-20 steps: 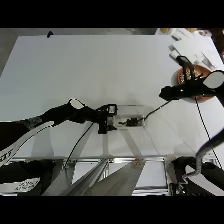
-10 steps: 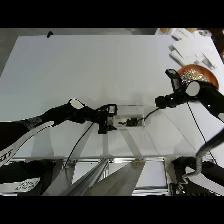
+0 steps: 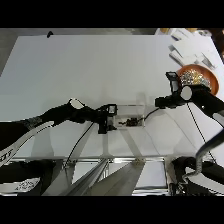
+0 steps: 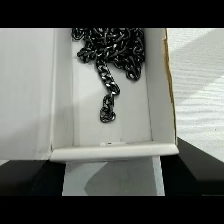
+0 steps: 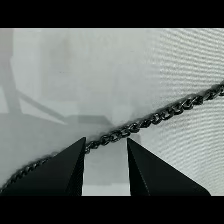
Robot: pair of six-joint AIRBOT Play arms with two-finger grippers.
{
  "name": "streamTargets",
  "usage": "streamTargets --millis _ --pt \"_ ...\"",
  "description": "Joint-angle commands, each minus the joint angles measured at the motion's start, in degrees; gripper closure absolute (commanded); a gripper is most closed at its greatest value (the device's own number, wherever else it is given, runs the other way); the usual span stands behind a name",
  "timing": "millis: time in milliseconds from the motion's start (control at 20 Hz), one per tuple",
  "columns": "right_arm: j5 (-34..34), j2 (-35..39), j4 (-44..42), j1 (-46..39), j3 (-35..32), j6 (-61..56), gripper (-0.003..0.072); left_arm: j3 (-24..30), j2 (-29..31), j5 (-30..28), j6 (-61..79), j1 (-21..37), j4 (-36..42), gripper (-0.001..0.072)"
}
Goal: Fold the box and place the chain.
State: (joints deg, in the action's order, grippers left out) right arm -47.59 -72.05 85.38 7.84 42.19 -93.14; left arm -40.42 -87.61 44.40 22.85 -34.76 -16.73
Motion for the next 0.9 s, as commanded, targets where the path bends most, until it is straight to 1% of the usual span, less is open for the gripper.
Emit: streamTargets --millis 0,50,150,300,350,400,450,650,750,850 --pt "0.4 -2.0 1.2 0.1 -0.1 -2.2 0.0409 0.0 0.0 0.0 0.0 0.0 0.0 0.0395" --pt "0.5 -2.1 1.2 0.1 -0.1 -2.2 0.042 0.0 0.0 0.0 0.0 0.0 0.0 0.0395" --pt "0.4 -2.1 1.2 0.1 -0.1 -2.2 0.0494 0.0 0.0 0.0 0.0 0.0 0.0 0.0395" --pt "0.0 -2.1 1.2 0.1 -0.1 -2.2 0.0532 0.0 0.0 0.0 0.0 0.0 0.0 0.0395" --pt "-0.2 -2.1 1.2 0.1 -0.1 -2.2 0.0607 0.0 0.0 0.0 0.0 0.0 0.0 0.0395" --pt "-0.5 -2.1 1.2 0.1 -0.1 -1.7 0.0657 0.0 0.0 0.0 0.0 0.0 0.0 0.0395" --pt "-0.8 -2.1 1.2 0.1 -0.1 -1.2 0.0669 0.0 0.0 0.0 0.0 0.0 0.0 0.0395" --pt "-4.2 -0.5 1.2 0.1 0.0 -0.1 0.067 0.0 0.0 0.0 0.0 0.0 0.0 0.0395" --pt "-5.2 3.5 1.0 0.1 0.0 0.2 0.067 0.0 0.0 0.0 0.0 0.0 0.0 0.0395" --pt "-6.3 8.6 -2.2 0.1 -0.1 0.5 0.067 0.0 0.0 0.0 0.0 0.0 0.0 0.0395"
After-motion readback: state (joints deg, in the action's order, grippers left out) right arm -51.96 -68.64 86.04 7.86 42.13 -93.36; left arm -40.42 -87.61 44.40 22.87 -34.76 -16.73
